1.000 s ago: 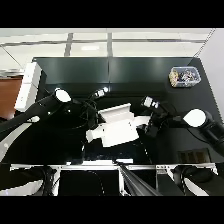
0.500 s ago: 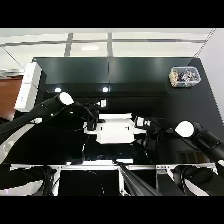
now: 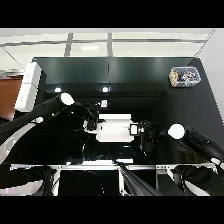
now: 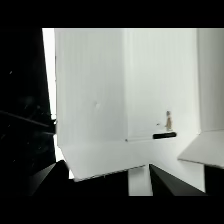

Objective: Fold the box and place the chain.

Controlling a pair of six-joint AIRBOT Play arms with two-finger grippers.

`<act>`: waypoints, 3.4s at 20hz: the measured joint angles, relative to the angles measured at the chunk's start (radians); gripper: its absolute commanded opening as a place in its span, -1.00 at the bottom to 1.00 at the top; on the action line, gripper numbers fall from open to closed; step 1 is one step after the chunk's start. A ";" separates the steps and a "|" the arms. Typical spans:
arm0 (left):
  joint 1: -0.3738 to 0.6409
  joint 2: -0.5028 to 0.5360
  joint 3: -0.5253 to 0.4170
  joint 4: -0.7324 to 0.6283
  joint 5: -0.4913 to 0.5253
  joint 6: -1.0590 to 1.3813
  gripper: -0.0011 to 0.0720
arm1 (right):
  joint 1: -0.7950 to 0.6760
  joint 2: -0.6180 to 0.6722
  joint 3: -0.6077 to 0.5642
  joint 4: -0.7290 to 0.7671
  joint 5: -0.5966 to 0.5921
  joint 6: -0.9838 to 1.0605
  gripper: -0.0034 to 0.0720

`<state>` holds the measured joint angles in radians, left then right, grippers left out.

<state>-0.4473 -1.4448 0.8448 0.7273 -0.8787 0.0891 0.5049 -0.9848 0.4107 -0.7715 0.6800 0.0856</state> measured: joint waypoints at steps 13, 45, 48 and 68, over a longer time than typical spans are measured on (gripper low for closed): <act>0.000 0.000 0.000 0.001 0.005 0.001 -0.90 | -0.029 -0.017 0.119 0.038 -0.062 -0.048 0.96; 0.000 0.000 0.001 -0.006 -0.015 -0.010 -0.90 | -0.128 -0.320 0.182 0.233 0.064 -0.356 0.96; 0.000 0.000 0.001 -0.006 -0.019 -0.010 -0.89 | -0.127 -0.325 0.188 0.225 0.067 -0.346 0.96; 0.000 0.000 0.001 -0.006 -0.018 -0.010 -0.89 | -0.106 -0.332 0.194 0.177 0.051 -0.302 0.19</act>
<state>-0.4473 -1.4452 0.8455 0.7212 -0.8970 0.0788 0.3992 -1.3163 0.6044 -0.5941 0.7307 -0.2165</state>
